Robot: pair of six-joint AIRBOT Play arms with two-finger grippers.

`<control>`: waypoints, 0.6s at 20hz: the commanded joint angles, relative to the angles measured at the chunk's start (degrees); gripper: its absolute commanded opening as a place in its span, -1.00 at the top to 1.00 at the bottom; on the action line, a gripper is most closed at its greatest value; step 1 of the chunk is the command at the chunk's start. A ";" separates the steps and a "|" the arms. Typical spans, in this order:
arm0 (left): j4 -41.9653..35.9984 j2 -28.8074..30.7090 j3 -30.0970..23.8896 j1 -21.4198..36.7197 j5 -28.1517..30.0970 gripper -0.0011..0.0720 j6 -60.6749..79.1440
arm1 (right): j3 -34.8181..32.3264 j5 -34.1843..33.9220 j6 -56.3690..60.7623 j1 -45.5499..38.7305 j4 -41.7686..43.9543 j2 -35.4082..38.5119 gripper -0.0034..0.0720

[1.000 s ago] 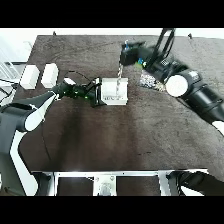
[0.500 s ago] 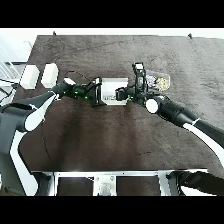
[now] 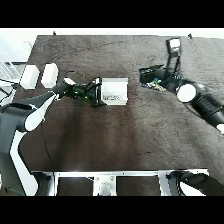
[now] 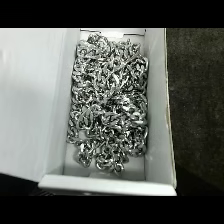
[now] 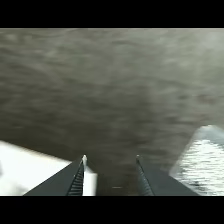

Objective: Fold the box and place the chain.

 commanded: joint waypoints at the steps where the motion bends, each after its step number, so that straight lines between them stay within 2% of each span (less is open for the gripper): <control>1: 0.00 -0.02 0.00 0.00 0.00 -0.31 0.02 | 4.76 11.96 -26.49 -6.86 19.28 -2.62 0.05; 2: 0.00 -0.02 0.00 0.00 -0.02 -0.31 0.02 | 6.36 15.98 -33.03 -8.35 25.14 -4.85 0.20; 3: 0.00 -0.02 0.00 0.02 0.00 -0.31 0.02 | 7.69 19.45 -38.27 -9.66 29.70 -7.39 0.24; 4: 0.00 -0.02 0.00 0.02 0.00 -0.31 0.02 | 8.57 21.44 -41.83 -10.51 32.26 -9.57 0.50; 6: 0.00 -0.02 0.00 0.02 0.00 -0.31 0.02 | 9.42 22.16 -45.92 -10.84 33.94 -13.51 0.50; 8: 0.00 -0.02 0.00 0.00 -0.02 -0.31 0.02 | 10.45 22.47 -49.68 -10.71 35.08 -16.81 0.39; 12: 0.00 -0.02 0.00 0.00 0.00 -0.31 0.02 | 14.71 24.70 -58.75 -10.62 42.16 -22.53 0.39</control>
